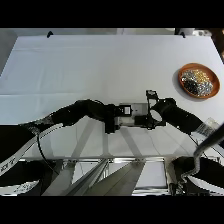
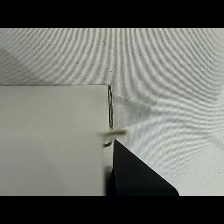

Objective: Fold the box and place the chain.

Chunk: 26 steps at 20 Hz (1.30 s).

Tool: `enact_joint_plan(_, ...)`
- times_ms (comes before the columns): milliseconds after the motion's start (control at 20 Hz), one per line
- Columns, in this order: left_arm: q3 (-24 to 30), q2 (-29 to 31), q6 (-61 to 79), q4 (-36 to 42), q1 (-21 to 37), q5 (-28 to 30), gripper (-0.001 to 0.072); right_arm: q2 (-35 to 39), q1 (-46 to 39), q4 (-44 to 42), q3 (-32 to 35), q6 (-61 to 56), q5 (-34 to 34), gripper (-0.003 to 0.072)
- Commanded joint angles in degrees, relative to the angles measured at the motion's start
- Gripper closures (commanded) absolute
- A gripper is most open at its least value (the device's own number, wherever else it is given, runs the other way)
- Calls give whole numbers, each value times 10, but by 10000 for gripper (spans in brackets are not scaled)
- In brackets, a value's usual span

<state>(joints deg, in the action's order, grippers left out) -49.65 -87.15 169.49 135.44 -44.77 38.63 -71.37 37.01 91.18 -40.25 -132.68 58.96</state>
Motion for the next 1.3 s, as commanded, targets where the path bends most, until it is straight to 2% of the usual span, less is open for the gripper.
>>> enact_joint_plan(0,0,0,0,-1,0,1,637,-1,0,12,0,-8,-1,674)
enact_joint_plan(50,0,0,0,-1,0,1,637,-1,0,11,0,-8,-3,672)
enact_joint_plan(100,0,0,0,-1,0,1,637,-1,0,11,0,-8,-9,626)
enact_joint_plan(150,0,0,0,-1,0,1,637,-1,0,11,0,-8,-18,499)
enact_joint_plan(200,0,0,0,-1,0,1,637,-1,4,10,0,-8,-26,437)
enact_joint_plan(300,0,0,0,-1,0,1,637,-2,13,12,0,-8,-41,462)
enact_joint_plan(350,0,0,0,-1,0,1,637,-4,14,13,0,-8,-44,515)
enact_joint_plan(400,0,0,0,-1,0,1,637,-8,14,12,0,-8,-43,537)
enact_joint_plan(650,0,0,0,-1,0,1,637,-23,14,10,0,-8,-28,542)
enact_joint_plan(750,0,0,0,-1,0,1,637,-23,14,10,0,-8,-28,655)
enact_joint_plan(1050,0,0,0,-1,0,1,637,-21,14,10,0,-7,-28,669)
enact_joint_plan(1100,0,0,0,-1,0,1,637,-19,14,12,0,-7,-28,601)
enact_joint_plan(1200,0,0,0,-1,0,1,637,-11,14,16,0,10,-24,270)
enact_joint_plan(1250,0,0,0,-1,0,1,637,-5,14,16,0,33,-23,198)
